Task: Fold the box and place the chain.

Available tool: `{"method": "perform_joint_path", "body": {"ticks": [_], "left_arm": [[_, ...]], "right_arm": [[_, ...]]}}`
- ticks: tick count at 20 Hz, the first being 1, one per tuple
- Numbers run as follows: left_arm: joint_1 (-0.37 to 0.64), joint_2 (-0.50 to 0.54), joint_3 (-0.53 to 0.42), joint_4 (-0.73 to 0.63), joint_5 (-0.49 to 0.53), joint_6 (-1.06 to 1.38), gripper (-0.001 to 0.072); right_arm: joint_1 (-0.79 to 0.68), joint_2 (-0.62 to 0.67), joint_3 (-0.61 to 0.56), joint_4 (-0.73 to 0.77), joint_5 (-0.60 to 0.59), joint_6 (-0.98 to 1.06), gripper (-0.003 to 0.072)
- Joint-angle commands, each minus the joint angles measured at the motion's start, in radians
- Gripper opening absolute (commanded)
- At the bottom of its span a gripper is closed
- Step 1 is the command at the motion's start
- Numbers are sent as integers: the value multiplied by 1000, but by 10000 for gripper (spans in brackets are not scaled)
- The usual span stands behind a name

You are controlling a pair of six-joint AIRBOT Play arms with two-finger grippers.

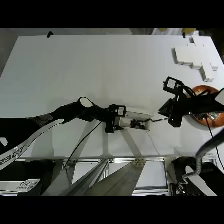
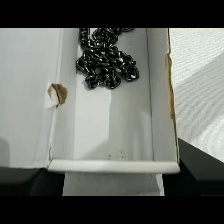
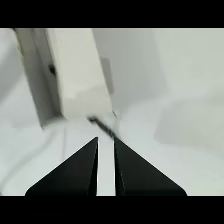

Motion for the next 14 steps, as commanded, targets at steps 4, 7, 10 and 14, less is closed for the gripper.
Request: {"method": "perform_joint_path", "body": {"ticks": [4,7,10,14], "left_arm": [[0,0,0,0,1,0,390],[0,0,0,0,0,0,390],[0,0,0,0,0,0,390],[0,0,0,0,0,0,390]], "right_arm": [[1,-212,-7,-94,-41,-64,309],[1,-236,-61,-75,-132,-195,309],[1,-236,-162,-12,-238,-336,298],[1,-236,-224,99,-320,-453,283]]}}
